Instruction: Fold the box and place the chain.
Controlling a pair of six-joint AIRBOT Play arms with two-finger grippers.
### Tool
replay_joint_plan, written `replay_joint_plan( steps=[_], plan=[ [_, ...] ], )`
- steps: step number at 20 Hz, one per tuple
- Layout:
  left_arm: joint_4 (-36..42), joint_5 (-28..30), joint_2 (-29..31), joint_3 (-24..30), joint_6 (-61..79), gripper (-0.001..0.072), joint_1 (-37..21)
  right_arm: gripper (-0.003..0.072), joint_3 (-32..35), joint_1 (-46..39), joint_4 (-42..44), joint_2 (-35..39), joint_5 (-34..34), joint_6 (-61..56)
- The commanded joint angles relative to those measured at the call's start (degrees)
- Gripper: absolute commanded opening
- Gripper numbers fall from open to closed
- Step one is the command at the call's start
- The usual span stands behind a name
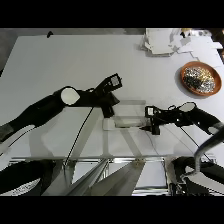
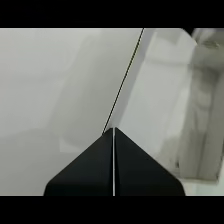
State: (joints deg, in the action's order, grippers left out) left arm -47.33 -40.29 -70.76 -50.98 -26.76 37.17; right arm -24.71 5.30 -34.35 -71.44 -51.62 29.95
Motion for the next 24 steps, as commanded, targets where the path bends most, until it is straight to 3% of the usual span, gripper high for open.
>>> replay_joint_plan(
  steps=[1, 7, 15, 19, 21, 24],
  plan=[
    [-12.31, -13.73, 3.72, 1.09, -5.60, 0.0005, -2.19, 0.0457, -0.07, -0.02, 0.04, 0.02, -0.02, -0.04],
    [-4.02, -5.53, 3.10, 12.90, 9.20, 0.0009, -2.73, 0.0457, -0.07, -0.02, 0.04, 0.02, -0.02, -0.04],
    [-3.28, -5.25, -4.74, 13.49, 12.68, 0.0009, -2.93, 0.0457, -0.07, -0.02, 0.04, 0.02, -0.02, -0.04],
    [-3.26, -5.11, -0.11, 13.46, 19.32, 0.0035, -2.97, 0.0457, -0.07, -0.02, 0.04, 0.02, -0.02, -0.04],
    [-3.26, -5.01, 3.26, 13.46, 24.59, 0.0163, -2.97, 0.0457, -0.07, -0.02, 0.04, 0.02, -0.02, -0.04],
    [-3.04, -4.42, 4.39, 13.46, 31.36, 0.0163, -2.97, 0.0457, -0.07, -0.02, 0.04, 0.02, -0.02, -0.04]
  ],
)
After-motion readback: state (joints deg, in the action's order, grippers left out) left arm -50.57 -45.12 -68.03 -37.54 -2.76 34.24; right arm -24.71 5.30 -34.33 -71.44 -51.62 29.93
